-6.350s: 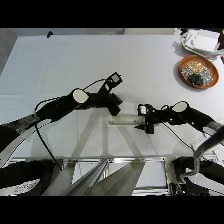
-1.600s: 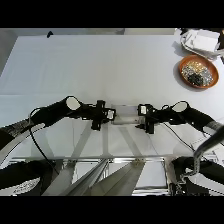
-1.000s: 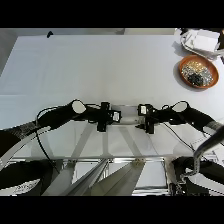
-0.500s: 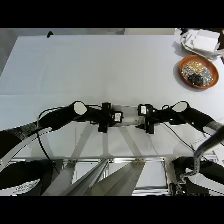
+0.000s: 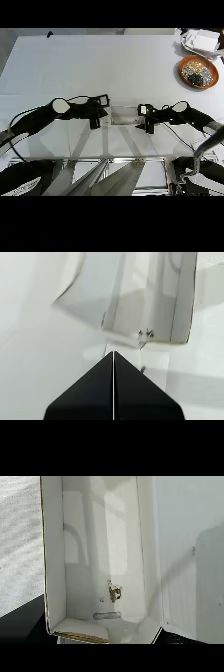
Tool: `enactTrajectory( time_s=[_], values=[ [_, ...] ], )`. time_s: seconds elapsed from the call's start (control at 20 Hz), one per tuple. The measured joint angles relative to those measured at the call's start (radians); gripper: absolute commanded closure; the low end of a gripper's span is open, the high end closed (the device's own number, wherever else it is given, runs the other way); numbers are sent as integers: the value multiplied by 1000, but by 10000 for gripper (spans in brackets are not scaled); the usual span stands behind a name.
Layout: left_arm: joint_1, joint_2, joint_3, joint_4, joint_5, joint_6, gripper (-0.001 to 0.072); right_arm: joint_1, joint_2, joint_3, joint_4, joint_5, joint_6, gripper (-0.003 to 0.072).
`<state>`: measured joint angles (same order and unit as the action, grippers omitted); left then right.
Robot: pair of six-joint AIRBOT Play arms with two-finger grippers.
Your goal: Fold the box and place the chain.
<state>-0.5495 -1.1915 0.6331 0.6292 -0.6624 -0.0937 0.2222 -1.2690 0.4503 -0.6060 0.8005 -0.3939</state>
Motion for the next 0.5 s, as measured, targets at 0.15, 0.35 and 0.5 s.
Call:
enactTrajectory(
  time_s=[0.15,0.35,0.5],
  values=[
    [91,103,-40,35,-63,-131,706,0,0,0,0,0,0,391],
    [238,162,-59,142,-126,-446,705,0,0,0,0,0,0,391],
    [313,153,-64,197,-179,-670,705,0,0,0,0,0,0,391]
  ],
)
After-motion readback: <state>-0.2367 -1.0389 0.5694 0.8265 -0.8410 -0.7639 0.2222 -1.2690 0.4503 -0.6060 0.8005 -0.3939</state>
